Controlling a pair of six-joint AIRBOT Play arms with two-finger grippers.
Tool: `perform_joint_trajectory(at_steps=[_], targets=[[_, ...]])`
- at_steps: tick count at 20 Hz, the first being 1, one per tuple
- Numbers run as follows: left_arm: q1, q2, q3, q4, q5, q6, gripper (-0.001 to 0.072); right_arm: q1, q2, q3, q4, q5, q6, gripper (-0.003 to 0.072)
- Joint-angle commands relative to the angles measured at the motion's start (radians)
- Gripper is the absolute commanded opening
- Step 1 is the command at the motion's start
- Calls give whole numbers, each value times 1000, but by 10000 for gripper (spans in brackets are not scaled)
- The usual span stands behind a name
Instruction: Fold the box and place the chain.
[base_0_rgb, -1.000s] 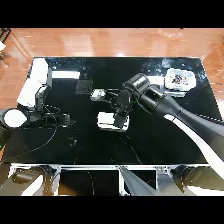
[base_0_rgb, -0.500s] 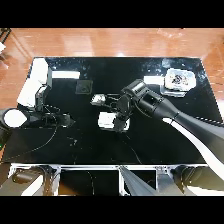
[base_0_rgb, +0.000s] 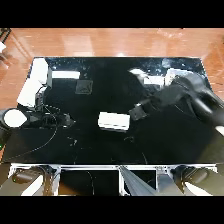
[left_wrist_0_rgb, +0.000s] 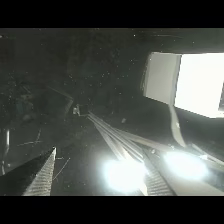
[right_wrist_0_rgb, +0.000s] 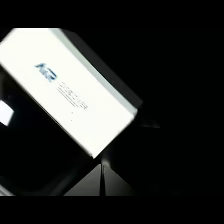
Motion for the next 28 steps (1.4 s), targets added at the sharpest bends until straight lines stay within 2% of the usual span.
perform_joint_trajectory(at_steps=[1,2,3,5,10,16,21,28], targets=[[-1,0,0,-25,-17,34,631,-111,174,-321,323,303,244,26],[-1,0,0,-27,-18,34,631,-100,167,-399,481,433,234,26],[0,0,0,-26,-16,34,631,-78,145,-438,592,515,190,26],[0,0,0,-27,-14,41,631,-26,70,-426,655,556,143,26],[0,-1,0,-26,-13,56,631,35,-64,-346,654,571,126,26],[0,-34,0,-27,-13,56,631,47,-77,-344,653,510,99,26],[-1,-77,0,-35,-13,60,631,49,-92,-344,643,511,87,26],[-1,-78,0,-87,-13,89,631,49,-150,-344,640,516,76,26]])
